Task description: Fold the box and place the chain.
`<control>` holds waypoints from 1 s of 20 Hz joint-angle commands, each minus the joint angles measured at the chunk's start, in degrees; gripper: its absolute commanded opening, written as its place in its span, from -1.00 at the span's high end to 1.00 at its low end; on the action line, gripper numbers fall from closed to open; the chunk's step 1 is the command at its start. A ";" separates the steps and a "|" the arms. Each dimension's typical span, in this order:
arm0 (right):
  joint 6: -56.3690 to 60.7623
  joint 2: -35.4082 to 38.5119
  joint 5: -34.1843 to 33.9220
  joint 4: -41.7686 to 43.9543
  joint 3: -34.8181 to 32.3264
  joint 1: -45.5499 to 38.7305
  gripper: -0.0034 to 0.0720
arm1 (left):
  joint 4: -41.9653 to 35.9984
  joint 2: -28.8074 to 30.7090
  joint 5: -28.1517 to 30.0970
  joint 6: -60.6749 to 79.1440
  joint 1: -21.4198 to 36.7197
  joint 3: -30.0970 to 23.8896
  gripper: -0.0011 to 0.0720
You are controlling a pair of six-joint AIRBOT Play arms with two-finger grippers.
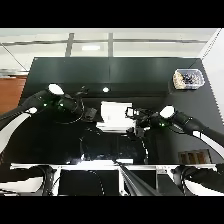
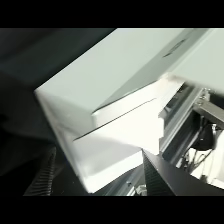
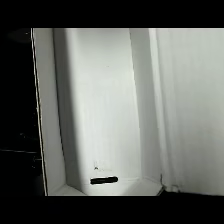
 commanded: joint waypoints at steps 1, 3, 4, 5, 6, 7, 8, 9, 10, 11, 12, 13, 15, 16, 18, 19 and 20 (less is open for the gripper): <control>0.02 0.00 0.00 0.02 -0.02 0.04 0.47 | 4.76 0.13 1.81 -6.14 -4.04 2.60 -0.67; 0.00 0.00 0.00 0.02 -0.02 0.04 0.48 | 9.92 0.35 3.56 -13.03 -5.77 3.82 -0.67; 0.00 0.00 0.00 0.02 -0.02 0.04 0.48 | 12.28 0.35 4.02 -16.20 -6.75 4.52 -0.67; 0.00 0.00 0.00 0.02 -0.02 0.04 0.48 | 13.75 0.35 4.52 -18.64 -7.61 5.09 -0.67; 0.00 0.00 0.00 0.02 -0.02 0.04 0.48 | 14.58 0.35 5.18 -20.68 -8.50 5.64 -0.67; 0.00 0.00 0.00 0.02 -0.02 0.04 0.48 | 14.69 0.35 5.62 -21.79 -9.25 6.10 -0.67; 0.00 0.00 0.00 0.02 -0.02 0.04 0.48 | 14.69 0.35 5.84 -22.86 -9.84 6.54 -0.67; 0.00 0.00 0.00 0.02 -0.02 0.04 0.48 | 14.67 0.35 5.92 -24.09 -10.32 6.91 -0.67; 0.00 0.00 0.00 0.02 -0.02 0.04 0.48 | 14.73 0.35 6.05 -25.00 -10.75 7.23 -0.67; 0.02 0.00 0.00 0.02 -0.02 0.04 0.48 | 14.86 0.35 6.34 -25.03 -11.19 7.43 -0.67; 0.02 0.00 0.00 0.02 -0.02 0.04 0.48 | 14.88 0.35 6.51 -25.75 -11.63 7.50 -0.67; 0.00 0.00 0.00 0.02 -0.02 0.04 0.47 | 15.65 0.35 6.49 -26.77 -11.93 7.63 -0.67; 0.00 0.00 0.00 0.02 -0.02 0.04 0.48 | 19.30 0.35 6.49 -30.08 -12.81 7.87 -0.67; 0.00 0.00 0.00 0.02 -0.02 0.04 0.48 | 21.51 0.35 6.45 -31.65 -13.31 8.00 -0.67; 0.00 0.00 0.00 0.02 -0.02 0.04 0.47 | 25.66 0.35 6.49 -34.77 -14.47 8.04 -0.67; 0.00 0.00 0.00 0.02 -0.02 0.04 0.48 | 27.28 0.35 6.54 -36.15 -15.06 8.04 -0.67; 0.00 0.00 0.00 0.02 -0.02 0.04 0.47 | 28.65 0.35 6.73 -37.44 -15.78 8.04 -0.67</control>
